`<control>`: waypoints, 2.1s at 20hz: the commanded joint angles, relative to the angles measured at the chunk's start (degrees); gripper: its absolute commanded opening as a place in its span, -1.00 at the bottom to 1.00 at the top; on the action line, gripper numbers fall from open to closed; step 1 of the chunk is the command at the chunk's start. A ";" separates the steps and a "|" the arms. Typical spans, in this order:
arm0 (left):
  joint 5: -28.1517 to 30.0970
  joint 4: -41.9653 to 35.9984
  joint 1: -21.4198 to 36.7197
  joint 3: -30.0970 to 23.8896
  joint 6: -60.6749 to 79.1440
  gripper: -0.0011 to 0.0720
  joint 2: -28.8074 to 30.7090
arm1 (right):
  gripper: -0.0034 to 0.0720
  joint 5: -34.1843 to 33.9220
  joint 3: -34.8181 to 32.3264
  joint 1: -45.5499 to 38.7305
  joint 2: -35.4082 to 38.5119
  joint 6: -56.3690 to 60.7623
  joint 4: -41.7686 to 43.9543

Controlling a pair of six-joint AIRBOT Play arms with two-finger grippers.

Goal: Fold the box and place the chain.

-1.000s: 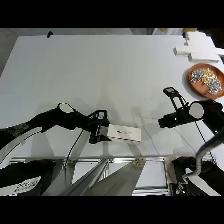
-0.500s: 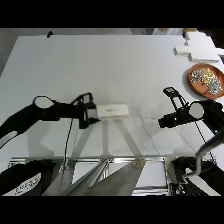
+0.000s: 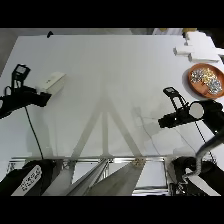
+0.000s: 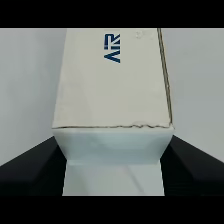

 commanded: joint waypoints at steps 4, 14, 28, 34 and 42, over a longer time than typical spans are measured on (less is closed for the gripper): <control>-5.29 19.26 7.54 0.04 -23.32 0.13 -5.27 | -0.88 0.00 -0.02 -0.04 0.04 0.00 0.00; -7.13 21.84 7.34 0.04 -26.82 0.94 4.52 | -0.88 0.00 -0.02 -0.04 0.04 0.00 0.00; -12.20 21.31 -4.44 0.04 -29.68 0.39 13.88 | -0.88 0.00 -0.02 -0.04 0.04 0.00 0.00; -9.62 21.44 -4.35 0.04 -29.53 0.44 13.81 | -0.88 0.00 -0.02 -0.04 0.04 0.00 0.00; -8.24 22.67 -4.26 0.04 -29.53 0.94 13.18 | -0.88 0.00 -0.02 -0.04 0.04 0.00 0.00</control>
